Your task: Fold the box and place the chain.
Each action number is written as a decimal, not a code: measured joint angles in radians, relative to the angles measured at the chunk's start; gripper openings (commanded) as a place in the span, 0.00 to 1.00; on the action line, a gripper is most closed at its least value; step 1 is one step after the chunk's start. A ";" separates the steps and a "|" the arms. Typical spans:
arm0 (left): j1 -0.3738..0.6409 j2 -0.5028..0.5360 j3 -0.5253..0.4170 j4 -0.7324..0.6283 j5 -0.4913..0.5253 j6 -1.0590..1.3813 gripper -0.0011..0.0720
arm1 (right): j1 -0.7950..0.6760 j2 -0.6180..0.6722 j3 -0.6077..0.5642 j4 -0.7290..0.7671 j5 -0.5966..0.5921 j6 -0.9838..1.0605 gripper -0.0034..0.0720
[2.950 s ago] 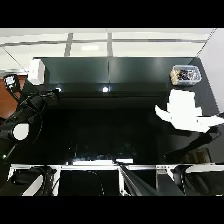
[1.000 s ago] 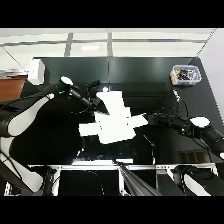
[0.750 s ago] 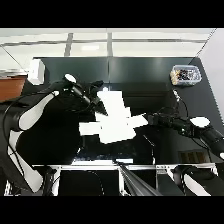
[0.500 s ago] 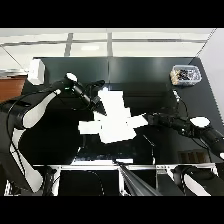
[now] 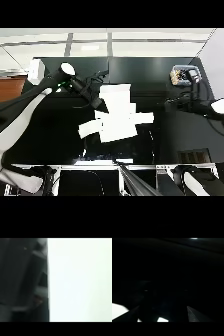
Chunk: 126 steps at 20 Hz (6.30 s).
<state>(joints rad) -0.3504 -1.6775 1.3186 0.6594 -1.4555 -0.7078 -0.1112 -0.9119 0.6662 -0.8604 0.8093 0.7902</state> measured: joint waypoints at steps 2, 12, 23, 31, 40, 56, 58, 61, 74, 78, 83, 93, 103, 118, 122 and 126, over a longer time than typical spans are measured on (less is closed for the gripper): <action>-0.028 0.118 -0.124 0.004 0.146 0.136 0.05 | -0.021 0.005 0.042 -0.120 0.040 0.020 0.92; -0.140 0.246 -0.400 0.007 0.576 0.722 0.05 | -0.006 0.011 0.063 -0.187 0.162 -0.129 0.92; -0.183 0.165 -0.408 0.006 0.685 0.829 0.05 | 0.211 0.011 -0.205 0.014 0.076 -0.530 0.92; -0.183 0.145 -0.407 0.007 0.690 0.832 0.05 | 0.451 0.009 -0.293 0.038 -0.121 -0.673 0.92; -0.183 0.142 -0.407 0.011 0.694 0.832 0.05 | 0.573 -0.068 -0.295 0.145 -0.216 -0.810 0.92; -0.184 0.142 -0.406 0.011 0.698 0.830 0.05 | 0.417 -0.130 -0.182 0.294 -0.180 -0.937 1.00; -0.184 0.142 -0.406 0.011 0.697 0.830 0.05 | 0.393 -0.133 -0.182 0.327 -0.154 -0.985 1.00; -0.184 0.142 -0.406 0.011 0.697 0.831 0.05 | 0.374 -0.135 -0.182 0.360 -0.133 -1.036 1.00; -0.184 0.142 -0.406 0.014 0.693 0.834 0.05 | 0.377 -0.249 -0.148 0.459 -0.038 -1.158 0.99; -0.184 0.142 -0.406 0.015 0.690 0.837 0.05 | 0.389 -0.291 -0.149 0.412 -0.042 -1.166 0.99; -0.184 0.142 -0.406 0.014 0.692 0.833 0.05 | 0.393 -0.319 -0.148 0.385 -0.064 -1.168 0.99; -0.184 0.142 -0.406 0.012 0.694 0.832 0.05 | 0.394 -0.339 -0.134 0.338 -0.078 -1.112 0.99; -0.184 0.142 -0.406 0.012 0.694 0.832 0.05 | 0.417 -0.351 -0.124 0.310 -0.109 -1.057 0.99; -0.184 0.141 -0.406 0.012 0.694 0.832 0.05 | 0.418 -0.362 -0.113 0.285 -0.117 -1.022 0.99; -0.184 0.142 -0.406 0.012 0.694 0.832 0.05 | 0.418 -0.362 -0.113 0.284 -0.119 -1.021 0.68; -0.184 0.142 -0.406 0.012 0.694 0.832 0.06 | 0.418 -0.362 -0.113 0.284 -0.119 -1.021 0.68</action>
<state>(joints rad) -0.5343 -1.5360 0.9127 0.6716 -0.7616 0.1246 0.3069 -1.2736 0.5537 -0.5762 0.6903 -0.2306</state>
